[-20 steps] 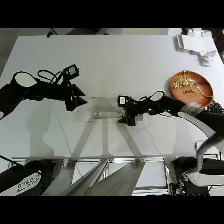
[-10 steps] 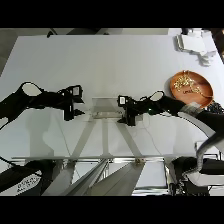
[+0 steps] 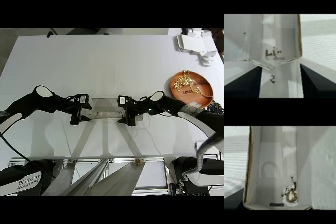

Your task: Fold the box and place the chain.

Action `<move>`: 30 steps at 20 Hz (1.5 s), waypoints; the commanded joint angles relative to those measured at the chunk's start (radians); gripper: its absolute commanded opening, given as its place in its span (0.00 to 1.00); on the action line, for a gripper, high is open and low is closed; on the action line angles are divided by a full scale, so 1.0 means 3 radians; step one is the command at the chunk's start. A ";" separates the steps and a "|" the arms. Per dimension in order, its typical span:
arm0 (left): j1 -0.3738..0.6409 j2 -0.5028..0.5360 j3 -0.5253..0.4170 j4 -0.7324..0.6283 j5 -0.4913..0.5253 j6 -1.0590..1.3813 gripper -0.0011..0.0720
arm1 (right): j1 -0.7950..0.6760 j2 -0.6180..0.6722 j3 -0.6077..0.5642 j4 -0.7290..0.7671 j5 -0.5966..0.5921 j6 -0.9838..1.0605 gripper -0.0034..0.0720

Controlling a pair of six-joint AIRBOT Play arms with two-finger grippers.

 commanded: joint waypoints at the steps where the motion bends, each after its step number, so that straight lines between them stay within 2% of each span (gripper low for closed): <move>1: -0.0011 -0.0041 -0.0003 -0.0028 -0.0053 0.0090 0.68 | 0.0000 0.0000 0.0001 0.0000 0.0001 0.0001 0.74; 2: -0.0011 -0.0041 -0.0003 -0.0028 -0.0051 0.0102 0.66 | 0.0000 0.0000 0.0001 0.0000 0.0001 0.0001 0.74; 4: -0.0011 -0.0042 -0.0003 -0.0028 -0.0005 0.0217 0.42 | 0.0000 0.0000 0.0001 0.0000 0.0001 0.0003 0.74; 5: -0.0011 -0.0042 -0.0003 -0.0028 0.0032 0.0309 0.37 | 0.0000 0.0000 0.0001 0.0000 0.0001 0.0001 0.74; 8: -0.0013 -0.0042 -0.0003 -0.0029 0.0245 0.0361 0.36 | 0.0000 0.0000 0.0001 0.0000 0.0001 0.0001 0.74; 10: -0.0013 -0.0042 -0.0003 -0.0053 0.0276 0.0376 0.21 | 0.0000 0.0000 0.0001 0.0000 0.0001 0.0003 0.74; 11: -0.0013 -0.0042 -0.0003 -0.0070 0.0272 0.0389 0.20 | 0.0000 0.0000 0.0001 0.0000 0.0001 0.0001 0.74; 17: -0.0014 -0.0046 -0.0003 -0.0370 0.0193 0.0389 0.20 | 0.0000 0.0000 0.0001 0.0000 0.0001 0.0001 0.74; 26: -0.0175 -0.0206 -0.0003 -0.0392 0.0123 0.0384 0.21 | 0.0000 0.0000 0.0001 0.0000 0.0001 0.0001 0.74; 28: -0.0178 -0.0210 -0.0003 -0.0435 0.0125 0.0384 0.24 | 0.0000 0.0000 0.0001 0.0000 0.0001 0.0001 0.74; 30: -0.0178 -0.0210 -0.0003 -0.0473 0.0150 0.0362 0.44 | 0.0000 0.0000 0.0001 0.0000 0.0001 0.0001 0.74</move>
